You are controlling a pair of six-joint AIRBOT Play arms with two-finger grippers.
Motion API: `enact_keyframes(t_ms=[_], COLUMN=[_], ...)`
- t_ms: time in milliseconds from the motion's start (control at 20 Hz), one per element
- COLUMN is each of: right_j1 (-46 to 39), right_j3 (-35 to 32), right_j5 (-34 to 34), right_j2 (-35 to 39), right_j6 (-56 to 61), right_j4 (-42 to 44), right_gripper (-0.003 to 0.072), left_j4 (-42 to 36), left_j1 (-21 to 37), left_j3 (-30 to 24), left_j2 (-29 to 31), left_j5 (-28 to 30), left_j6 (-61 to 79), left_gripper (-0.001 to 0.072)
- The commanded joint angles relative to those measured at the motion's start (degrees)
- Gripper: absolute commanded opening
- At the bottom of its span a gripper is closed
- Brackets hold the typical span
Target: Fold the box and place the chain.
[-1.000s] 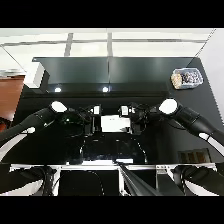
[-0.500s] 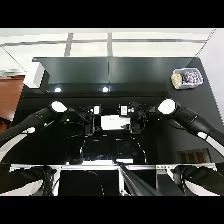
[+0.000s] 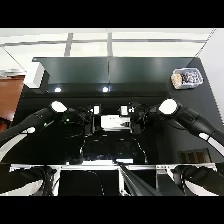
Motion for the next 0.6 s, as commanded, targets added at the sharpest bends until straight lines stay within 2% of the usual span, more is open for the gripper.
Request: enact_keyframes(t_ms=[0,100,150,200,550], right_j1=[-0.02,-0.02,-0.02,-0.02,-0.02], right_j3=[0.02,0.02,0.02,0.02,0.0], right_j5=[0.76,1.25,1.22,1.2,1.22], right_j2=[0.11,0.31,0.46,0.72,1.29], right_j6=[0.59,0.81,1.01,0.98,1.86], right_j4=[-0.09,-0.07,-0.09,-0.11,-0.17], right_gripper=[0.0231,0.0229,0.0148,0.0098,0.0101], left_j4=[0.04,0.02,0.02,0.04,0.02], left_j1=[-0.02,-0.02,-0.02,-0.02,-0.02], left_j3=[0.02,0.02,0.02,0.02,0.02], left_j2=[-0.04,-0.04,-0.04,-0.04,-0.04], left_j5=[-0.04,-0.04,-0.04,-0.04,-0.04], left_j6=[0.09,0.09,0.07,0.07,0.07], left_gripper=[0.037,0.037,0.037,0.037,0.037])
